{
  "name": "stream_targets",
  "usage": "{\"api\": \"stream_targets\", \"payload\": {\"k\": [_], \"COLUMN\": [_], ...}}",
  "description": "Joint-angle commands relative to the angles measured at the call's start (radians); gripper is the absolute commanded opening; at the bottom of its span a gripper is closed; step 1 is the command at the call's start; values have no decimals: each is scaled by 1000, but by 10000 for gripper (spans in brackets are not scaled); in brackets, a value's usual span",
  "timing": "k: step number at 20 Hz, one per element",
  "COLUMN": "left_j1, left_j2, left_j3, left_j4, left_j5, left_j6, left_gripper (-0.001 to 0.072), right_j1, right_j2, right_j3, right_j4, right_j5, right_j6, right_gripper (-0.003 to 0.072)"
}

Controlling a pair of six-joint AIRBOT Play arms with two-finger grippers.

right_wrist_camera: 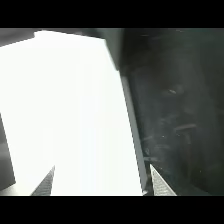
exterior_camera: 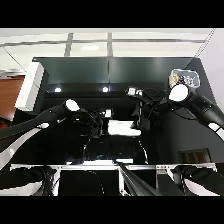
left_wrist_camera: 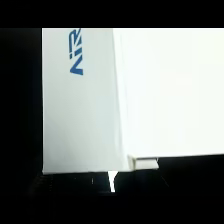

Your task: Fold the box and place the chain.

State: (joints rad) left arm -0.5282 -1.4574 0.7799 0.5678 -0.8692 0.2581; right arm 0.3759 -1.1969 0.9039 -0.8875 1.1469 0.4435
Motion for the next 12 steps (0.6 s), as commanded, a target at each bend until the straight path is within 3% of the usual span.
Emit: {"api": "stream_targets", "payload": {"k": [1, 12], "left_j1": [-1, -1], "left_j2": [-1, -1], "left_j3": [0, 0], "left_j4": [0, 0], "left_j5": [-3, -3], "left_j6": [0, 0], "left_gripper": [456, 456], "right_j1": [31, 31], "right_j2": [-5, -10], "right_j3": [3, -12], "right_j4": [-59, -73], "right_j5": [16, 37], "right_j6": [-60, -47], "right_gripper": [697, 695]}}
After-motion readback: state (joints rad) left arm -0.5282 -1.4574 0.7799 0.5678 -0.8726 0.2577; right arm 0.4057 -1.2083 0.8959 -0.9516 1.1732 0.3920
